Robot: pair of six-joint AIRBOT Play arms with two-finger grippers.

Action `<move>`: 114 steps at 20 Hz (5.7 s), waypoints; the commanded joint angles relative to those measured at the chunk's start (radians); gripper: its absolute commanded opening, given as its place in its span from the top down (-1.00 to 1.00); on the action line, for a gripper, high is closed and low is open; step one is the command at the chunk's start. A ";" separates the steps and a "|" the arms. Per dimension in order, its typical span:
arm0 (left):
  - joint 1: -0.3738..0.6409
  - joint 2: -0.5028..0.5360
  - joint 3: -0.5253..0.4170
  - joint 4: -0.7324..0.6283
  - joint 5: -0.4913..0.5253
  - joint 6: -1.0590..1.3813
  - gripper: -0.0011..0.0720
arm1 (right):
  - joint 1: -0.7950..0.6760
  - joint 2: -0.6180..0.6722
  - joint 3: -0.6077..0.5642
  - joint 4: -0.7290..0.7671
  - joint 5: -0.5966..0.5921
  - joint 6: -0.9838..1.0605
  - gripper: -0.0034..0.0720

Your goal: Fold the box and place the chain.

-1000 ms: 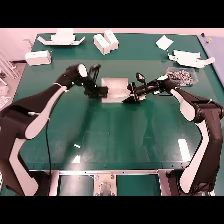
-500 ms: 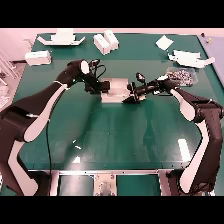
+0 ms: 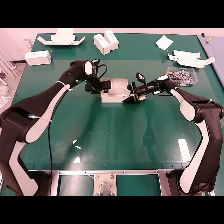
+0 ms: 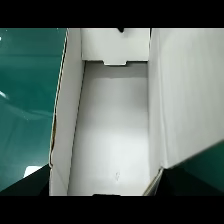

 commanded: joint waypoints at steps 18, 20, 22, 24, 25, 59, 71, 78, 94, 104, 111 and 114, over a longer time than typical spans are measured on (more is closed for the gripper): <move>-0.001 -0.010 0.042 0.058 -0.035 -0.059 -0.36 | 0.000 0.000 0.001 0.000 0.001 0.000 -0.35; 0.008 -0.010 0.038 -0.002 -0.033 -0.058 -0.36 | 0.000 0.000 0.001 0.000 0.001 0.000 -0.35; 0.010 -0.011 0.035 -0.012 -0.013 -0.058 -0.36 | 0.000 0.000 0.001 0.000 0.001 0.000 -0.35; 0.008 -0.011 0.035 -0.030 -0.003 -0.058 -0.37 | 0.000 0.000 0.001 0.000 0.001 0.000 -0.35; 0.005 -0.011 0.035 -0.027 -0.012 -0.058 -0.37 | 0.000 0.000 0.001 0.000 0.001 0.000 -0.35; -0.072 -0.138 0.185 0.172 -0.151 -0.129 -0.36 | 0.000 0.000 0.001 0.000 0.001 0.000 -0.35; -0.056 -0.142 0.185 0.188 -0.169 -0.109 0.56 | 0.000 0.000 0.001 0.000 0.001 0.000 -0.35; -0.056 -0.144 0.185 0.184 -0.191 -0.063 0.90 | 0.000 0.000 0.001 0.000 0.001 0.000 -0.35; -0.048 -0.116 0.243 0.151 -0.212 0.123 -0.39 | 0.000 0.000 0.001 0.000 0.001 0.000 -0.35; -0.004 0.001 0.219 0.154 -0.327 0.573 -0.97 | 0.000 0.000 0.001 0.000 0.001 0.000 -0.35; 0.141 0.010 0.152 -0.008 -0.332 0.942 -0.97 | 0.000 0.000 0.001 0.000 0.001 0.000 -0.35; 0.238 0.007 0.148 -0.308 -0.320 1.170 -0.97 | 0.000 0.000 0.001 0.000 0.001 0.000 -0.35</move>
